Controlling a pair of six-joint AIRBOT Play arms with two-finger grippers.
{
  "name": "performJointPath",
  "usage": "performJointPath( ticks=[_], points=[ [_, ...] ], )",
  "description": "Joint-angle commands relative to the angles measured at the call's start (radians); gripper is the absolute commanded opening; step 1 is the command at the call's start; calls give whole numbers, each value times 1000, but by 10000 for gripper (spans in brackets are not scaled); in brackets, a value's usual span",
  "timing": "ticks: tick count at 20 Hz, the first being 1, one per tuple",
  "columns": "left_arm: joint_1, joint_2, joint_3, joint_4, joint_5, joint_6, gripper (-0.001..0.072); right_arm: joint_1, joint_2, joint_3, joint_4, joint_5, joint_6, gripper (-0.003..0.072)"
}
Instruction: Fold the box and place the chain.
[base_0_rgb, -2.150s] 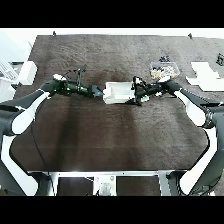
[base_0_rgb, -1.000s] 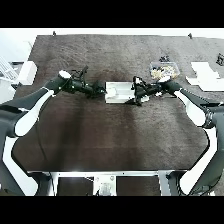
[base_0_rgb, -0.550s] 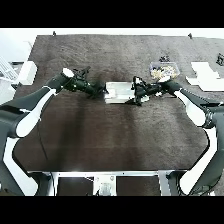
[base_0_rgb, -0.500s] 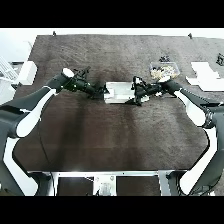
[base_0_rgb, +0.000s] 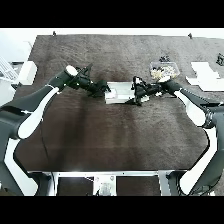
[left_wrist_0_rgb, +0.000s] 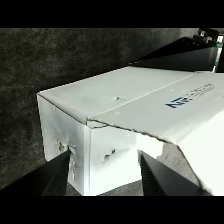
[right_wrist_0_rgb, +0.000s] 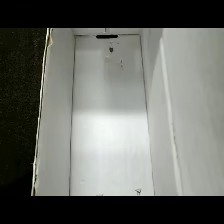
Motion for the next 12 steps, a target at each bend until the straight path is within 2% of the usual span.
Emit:
performJointPath(
  ticks=[1, 7, 12],
  points=[
    [-17, 0, 13, 77, 11, -71, 495, 0, 0, 0, 0, 0, 0, 626],
    [-52, -1, 75, 268, -16, -214, 495, 0, 0, 0, 0, 0, 0, 627],
    [-79, -2, 90, 285, -3, -238, 495, 0, 0, 0, 1, 0, 0, 627]
  ],
)
